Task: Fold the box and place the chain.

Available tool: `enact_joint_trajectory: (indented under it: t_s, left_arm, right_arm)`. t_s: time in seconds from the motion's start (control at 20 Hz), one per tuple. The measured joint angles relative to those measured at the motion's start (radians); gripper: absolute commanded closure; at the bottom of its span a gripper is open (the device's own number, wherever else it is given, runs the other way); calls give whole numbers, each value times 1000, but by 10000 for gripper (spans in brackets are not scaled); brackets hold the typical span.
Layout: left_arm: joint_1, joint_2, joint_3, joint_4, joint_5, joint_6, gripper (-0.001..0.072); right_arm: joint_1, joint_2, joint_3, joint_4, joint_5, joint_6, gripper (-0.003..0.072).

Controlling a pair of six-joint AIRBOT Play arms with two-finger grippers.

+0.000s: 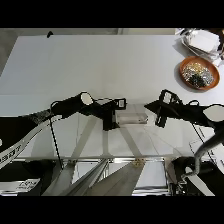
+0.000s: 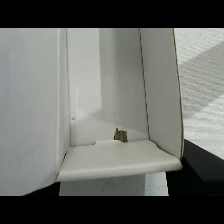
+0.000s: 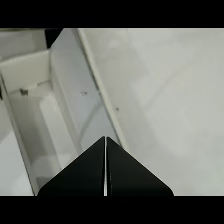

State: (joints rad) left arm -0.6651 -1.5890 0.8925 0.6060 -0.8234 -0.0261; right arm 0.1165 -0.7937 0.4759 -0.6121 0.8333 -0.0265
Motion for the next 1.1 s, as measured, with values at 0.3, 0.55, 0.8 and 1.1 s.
enact_joint_trajectory:
  t_s: [0.3, 0.55, 0.8, 1.1]
  left_arm:
    - [0, 0, 0, -1, 0, -2, 396]
    - [0, 0, 0, -2, 0, -3, 396]
    - [0, 0, 0, -2, 6, -2, 396]
    - [0, 0, 0, 2, 4, 3, 396]
  right_arm:
    - [0, -171, 0, 60, -90, 130, 675]
    - [0, -287, 2, 77, -134, 190, 675]
    - [0, -316, 1, 47, -140, 221, 675]
    - [0, -260, 26, 59, -132, 248, 675]
